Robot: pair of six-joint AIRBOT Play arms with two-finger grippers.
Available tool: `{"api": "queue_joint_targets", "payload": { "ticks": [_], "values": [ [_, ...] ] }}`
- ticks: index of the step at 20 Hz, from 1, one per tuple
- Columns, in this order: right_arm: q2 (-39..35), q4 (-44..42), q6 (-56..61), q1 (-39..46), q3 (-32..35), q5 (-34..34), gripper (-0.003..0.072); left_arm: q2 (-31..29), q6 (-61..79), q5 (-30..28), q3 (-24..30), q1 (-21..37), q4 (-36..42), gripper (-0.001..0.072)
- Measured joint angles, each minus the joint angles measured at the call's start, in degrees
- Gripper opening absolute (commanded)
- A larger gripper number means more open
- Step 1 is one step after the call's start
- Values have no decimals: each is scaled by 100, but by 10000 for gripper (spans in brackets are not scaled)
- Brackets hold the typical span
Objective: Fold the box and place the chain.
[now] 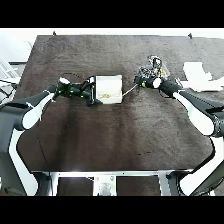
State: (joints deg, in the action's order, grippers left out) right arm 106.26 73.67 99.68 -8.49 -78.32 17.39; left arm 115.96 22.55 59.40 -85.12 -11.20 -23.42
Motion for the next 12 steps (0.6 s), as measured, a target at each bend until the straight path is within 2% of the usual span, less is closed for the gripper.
{"api": "queue_joint_targets", "payload": {
  "ticks": [3,6,12],
  "values": [
    [-195,-4,-136,-4,-7,79,3,0,0,0,0,0,4,413],
    [-647,-4,-302,-15,-7,509,3,0,0,2,0,0,9,413],
    [-2310,221,-535,-243,-7,1381,2,0,-2,2,0,0,13,413]
  ]
}}
